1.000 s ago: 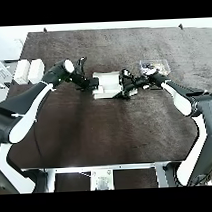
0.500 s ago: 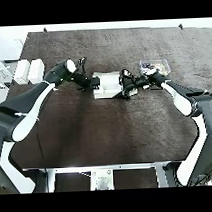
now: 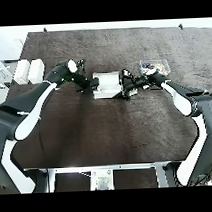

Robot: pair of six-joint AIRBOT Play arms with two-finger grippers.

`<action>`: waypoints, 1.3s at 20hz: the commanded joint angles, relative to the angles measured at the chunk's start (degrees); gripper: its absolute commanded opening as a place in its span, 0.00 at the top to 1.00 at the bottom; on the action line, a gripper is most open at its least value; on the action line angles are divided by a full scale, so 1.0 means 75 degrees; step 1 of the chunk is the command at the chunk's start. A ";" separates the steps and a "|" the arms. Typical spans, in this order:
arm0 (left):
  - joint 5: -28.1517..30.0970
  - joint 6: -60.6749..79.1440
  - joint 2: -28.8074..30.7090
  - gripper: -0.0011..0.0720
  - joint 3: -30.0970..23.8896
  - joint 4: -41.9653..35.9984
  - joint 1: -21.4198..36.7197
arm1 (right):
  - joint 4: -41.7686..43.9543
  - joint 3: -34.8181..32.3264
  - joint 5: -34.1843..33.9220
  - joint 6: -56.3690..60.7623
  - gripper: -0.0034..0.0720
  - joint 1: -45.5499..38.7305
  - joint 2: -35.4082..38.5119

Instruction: Fold the box and place the chain.

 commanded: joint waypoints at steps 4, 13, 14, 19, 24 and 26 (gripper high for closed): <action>-0.1090 -0.0379 -0.0746 0.49 0.1478 0.0787 -0.0233 | -0.0003 0.0003 0.0003 0.0000 0.17 -0.0006 0.0006; -0.2521 -0.0801 -0.1539 0.49 0.2707 0.1349 -0.0347 | -0.0003 0.0003 0.0003 0.0000 0.17 -0.0006 0.0006; -0.2600 -0.0801 -0.1594 0.49 0.2713 0.1349 -0.0347 | -0.0003 0.0003 0.0003 0.0000 0.17 -0.0006 0.0006; -0.2620 -0.0819 -0.1670 0.49 0.2728 0.1542 -0.0347 | -0.0003 0.0003 0.0003 0.0000 0.17 -0.0006 0.0006; -0.2439 -0.0761 -0.1670 0.49 0.2745 0.1571 -0.0347 | 0.0000 0.0003 0.0003 0.0000 0.17 -0.0003 0.0006; -0.2465 -0.0705 -0.1670 0.49 0.2745 0.1571 -0.0347 | -0.0003 0.0003 0.0003 0.0000 0.17 -0.0006 0.0006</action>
